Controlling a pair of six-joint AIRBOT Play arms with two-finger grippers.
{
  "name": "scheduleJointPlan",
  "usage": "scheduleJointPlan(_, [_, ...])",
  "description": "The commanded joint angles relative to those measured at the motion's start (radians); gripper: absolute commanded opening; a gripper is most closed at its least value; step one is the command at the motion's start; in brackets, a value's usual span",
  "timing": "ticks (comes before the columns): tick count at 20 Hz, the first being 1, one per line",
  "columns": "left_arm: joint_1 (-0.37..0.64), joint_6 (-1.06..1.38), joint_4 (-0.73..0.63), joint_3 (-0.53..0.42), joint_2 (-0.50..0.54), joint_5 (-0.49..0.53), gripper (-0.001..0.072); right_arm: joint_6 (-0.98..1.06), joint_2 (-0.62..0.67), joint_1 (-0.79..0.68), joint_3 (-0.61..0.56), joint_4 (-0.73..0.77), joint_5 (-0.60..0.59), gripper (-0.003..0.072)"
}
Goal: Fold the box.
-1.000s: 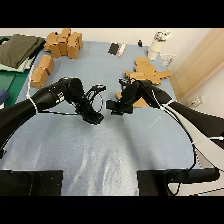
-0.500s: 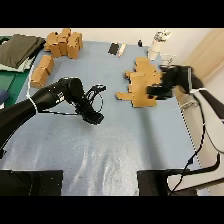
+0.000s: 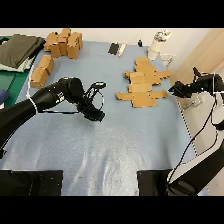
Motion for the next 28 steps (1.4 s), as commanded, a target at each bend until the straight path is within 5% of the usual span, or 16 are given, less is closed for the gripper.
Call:
scheduleJointPlan(1, [0.001, 0.000, -0.032, 0.000, 0.000, 0.008, 0.0014, -0.079, -0.090, -0.011, 0.083, 0.075, -0.057, 0.0440])
scheduleJointPlan(8, [0.001, 0.000, -0.066, 0.000, 0.000, 0.006, 0.0014, -0.117, -0.122, 0.010, 0.083, 0.090, -0.173, 0.0433])
scheduleJointPlan(9, [0.001, 0.000, -0.069, 0.000, 0.000, 0.006, 0.0014, -0.130, -0.122, 0.016, 0.085, 0.105, -0.195, 0.0377])
scheduleJointPlan(15, [0.001, 0.000, -0.103, 0.000, 0.000, 0.005, 0.0014, -0.160, -0.109, 0.060, 0.140, 0.165, -0.286, 0.0323])
scheduleJointPlan(23, [0.001, 0.000, -0.104, 0.000, 0.000, -0.047, 0.0014, -0.171, -0.160, 0.121, 0.141, 0.149, -0.247, 0.0282])
scheduleJointPlan(24, [0.001, 0.000, -0.104, 0.000, 0.000, -0.048, 0.0014, -0.172, -0.162, 0.125, 0.141, 0.151, -0.239, 0.0206])
scheduleJointPlan(25, [0.001, 0.000, -0.106, 0.000, 0.000, -0.048, 0.0013, -0.195, -0.161, 0.131, 0.142, 0.152, -0.240, 0.0039])
scheduleJointPlan(28, [0.002, 0.009, -0.119, 0.000, 0.000, -0.049, 0.0015, -0.200, -0.147, 0.153, 0.154, 0.166, -0.308, 0.0004])
